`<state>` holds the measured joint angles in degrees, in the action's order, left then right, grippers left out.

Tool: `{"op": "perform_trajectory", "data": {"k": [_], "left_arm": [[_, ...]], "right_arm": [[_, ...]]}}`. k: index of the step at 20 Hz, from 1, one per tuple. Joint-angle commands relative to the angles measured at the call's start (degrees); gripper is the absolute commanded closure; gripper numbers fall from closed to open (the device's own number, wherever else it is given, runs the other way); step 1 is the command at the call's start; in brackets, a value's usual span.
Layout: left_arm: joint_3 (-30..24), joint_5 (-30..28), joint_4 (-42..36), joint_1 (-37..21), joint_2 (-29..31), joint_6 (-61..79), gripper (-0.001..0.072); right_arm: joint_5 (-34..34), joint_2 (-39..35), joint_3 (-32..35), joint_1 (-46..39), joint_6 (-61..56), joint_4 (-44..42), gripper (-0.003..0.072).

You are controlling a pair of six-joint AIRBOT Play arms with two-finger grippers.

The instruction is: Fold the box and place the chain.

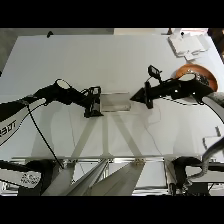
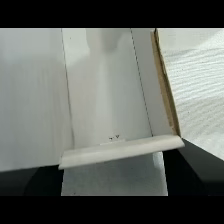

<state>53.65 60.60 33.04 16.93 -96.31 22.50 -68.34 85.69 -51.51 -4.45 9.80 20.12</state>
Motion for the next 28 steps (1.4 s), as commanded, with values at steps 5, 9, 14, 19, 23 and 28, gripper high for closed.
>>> {"op": "perform_trajectory", "data": {"k": [5, 9, 14, 19, 23, 28], "left_arm": [[-0.02, 0.04, 0.0, -0.04, 0.02, 0.02, 0.0695], [-0.02, 0.04, 0.0, -0.04, 0.02, 0.02, 0.0695], [-0.02, 0.04, 0.02, -0.04, 0.02, 0.02, 0.0695], [-0.02, 0.04, 0.0, -0.04, 0.02, 0.02, 0.0695], [-0.02, 0.04, 0.0, -0.04, 0.02, 0.02, 0.0695], [-0.02, 0.04, 0.0, -0.04, 0.02, 0.0, 0.0695]], "right_arm": [[27.45, 3.89, -0.04, 8.31, -11.28, -7.72, 0.0682], [24.35, 5.25, -0.04, 8.09, -11.56, -6.67, 0.0679], [14.93, -2.6, -0.07, 6.38, -11.52, -2.67, 0.0649], [11.93, -15.91, -0.04, 4.7, -11.5, 18.29, 0.0459], [6.69, -19.21, -0.04, 4.74, -11.5, 30.69, 0.0459], [8.24, -17.09, -0.02, 6.29, -11.43, 34.34, 0.0284]]}}
